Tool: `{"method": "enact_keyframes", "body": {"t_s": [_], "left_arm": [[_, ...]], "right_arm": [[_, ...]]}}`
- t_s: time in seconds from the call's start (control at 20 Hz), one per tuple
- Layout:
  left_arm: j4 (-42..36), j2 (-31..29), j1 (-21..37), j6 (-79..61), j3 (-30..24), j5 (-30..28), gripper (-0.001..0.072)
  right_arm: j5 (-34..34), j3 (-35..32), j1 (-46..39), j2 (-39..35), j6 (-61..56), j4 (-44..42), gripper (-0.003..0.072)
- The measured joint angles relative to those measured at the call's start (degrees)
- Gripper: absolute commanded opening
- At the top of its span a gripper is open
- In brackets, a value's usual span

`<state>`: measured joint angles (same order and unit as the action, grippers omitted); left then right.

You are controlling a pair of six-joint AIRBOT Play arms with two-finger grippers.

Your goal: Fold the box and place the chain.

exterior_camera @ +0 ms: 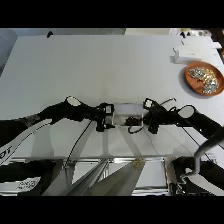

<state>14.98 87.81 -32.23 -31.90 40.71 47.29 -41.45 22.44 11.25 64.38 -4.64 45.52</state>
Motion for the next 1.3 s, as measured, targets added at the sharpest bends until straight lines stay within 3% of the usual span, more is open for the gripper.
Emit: {"method": "enact_keyframes", "body": {"t_s": [0.05,0.3,0.65,0.95,1.3], "left_arm": [[0.0,0.0,0.0,0.0,0.0,0.0,0.0252],[0.0,0.0,0.0,0.0,0.0,0.1,0.0252],[0.0,0.0,0.0,0.0,0.0,0.1,0.0252],[0.0,0.0,0.0,0.0,0.0,0.1,0.0252],[0.0,0.0,0.0,0.0,0.0,0.1,0.0252]], "right_arm": [[0.0,0.0,0.0,0.0,-1.6,1.4,0.0039],[-2.1,-0.1,0.1,-1.7,-7.7,8.0,0.0022],[-7.0,1.7,-3.6,-12.7,-13.2,10.4,0.0022],[-19.0,14.6,-4.7,-16.8,-20.7,7.4,0.0022],[-30.5,28.3,-4.8,-17.4,-26.9,-5.0,0.0022]]}}
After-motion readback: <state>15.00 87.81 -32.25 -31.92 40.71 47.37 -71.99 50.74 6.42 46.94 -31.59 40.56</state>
